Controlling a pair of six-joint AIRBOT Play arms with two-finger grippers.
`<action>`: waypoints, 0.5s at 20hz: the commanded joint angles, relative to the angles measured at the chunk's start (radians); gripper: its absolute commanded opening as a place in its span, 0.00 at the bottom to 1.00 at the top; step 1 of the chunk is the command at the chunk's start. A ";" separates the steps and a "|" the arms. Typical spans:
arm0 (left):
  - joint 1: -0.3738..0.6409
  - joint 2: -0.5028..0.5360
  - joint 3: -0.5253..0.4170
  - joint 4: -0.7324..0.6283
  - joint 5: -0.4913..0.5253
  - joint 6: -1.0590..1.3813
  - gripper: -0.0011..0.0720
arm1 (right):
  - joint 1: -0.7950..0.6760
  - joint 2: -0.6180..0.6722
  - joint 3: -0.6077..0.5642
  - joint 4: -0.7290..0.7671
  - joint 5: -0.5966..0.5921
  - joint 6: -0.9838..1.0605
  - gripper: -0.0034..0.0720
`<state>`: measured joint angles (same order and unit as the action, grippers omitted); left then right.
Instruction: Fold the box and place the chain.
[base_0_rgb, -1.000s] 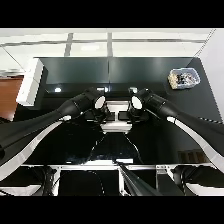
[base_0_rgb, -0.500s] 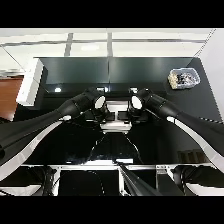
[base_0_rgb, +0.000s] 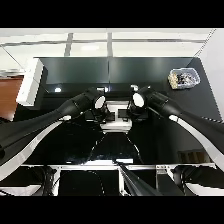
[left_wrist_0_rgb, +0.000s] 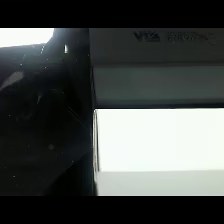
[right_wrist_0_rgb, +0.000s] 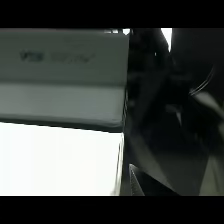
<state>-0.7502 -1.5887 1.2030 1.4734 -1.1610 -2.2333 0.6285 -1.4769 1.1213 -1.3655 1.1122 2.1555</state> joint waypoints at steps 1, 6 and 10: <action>0.000 0.000 0.000 0.003 0.001 0.000 0.06 | -0.038 0.079 0.044 -0.002 0.042 -0.116 0.55; 0.000 0.000 0.000 0.008 0.001 0.000 0.06 | -0.227 0.307 0.074 -0.374 0.075 -0.174 0.55; 0.002 0.000 0.000 0.016 0.039 0.000 0.06 | -0.484 0.282 0.037 -0.550 -0.067 -0.174 0.63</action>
<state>-0.7498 -1.5887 1.2030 1.4845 -1.1461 -2.2330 0.3050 -1.2064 1.1774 -1.7706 1.1473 1.9957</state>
